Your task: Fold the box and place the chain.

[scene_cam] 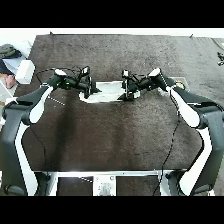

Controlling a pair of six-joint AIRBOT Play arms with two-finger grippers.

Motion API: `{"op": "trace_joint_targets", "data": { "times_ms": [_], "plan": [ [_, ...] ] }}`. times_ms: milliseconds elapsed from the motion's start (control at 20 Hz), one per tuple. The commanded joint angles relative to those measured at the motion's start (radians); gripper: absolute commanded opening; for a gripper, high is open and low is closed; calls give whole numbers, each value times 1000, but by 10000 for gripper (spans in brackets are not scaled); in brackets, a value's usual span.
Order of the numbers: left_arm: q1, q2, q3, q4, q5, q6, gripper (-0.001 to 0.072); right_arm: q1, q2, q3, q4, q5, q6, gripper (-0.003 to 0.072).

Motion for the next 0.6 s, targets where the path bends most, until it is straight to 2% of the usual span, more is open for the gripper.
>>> {"op": "trace_joint_targets", "data": {
  "times_ms": [0, 550],
  "plan": [
    [0, -1, 0, 0, 1, 0, 12, 0, -11, 3, 10, 11, -6, 583],
    [0, -1, 0, 0, 1, 0, 13, 3, -12, 3, 19, 2, -55, 583]
  ]
}}
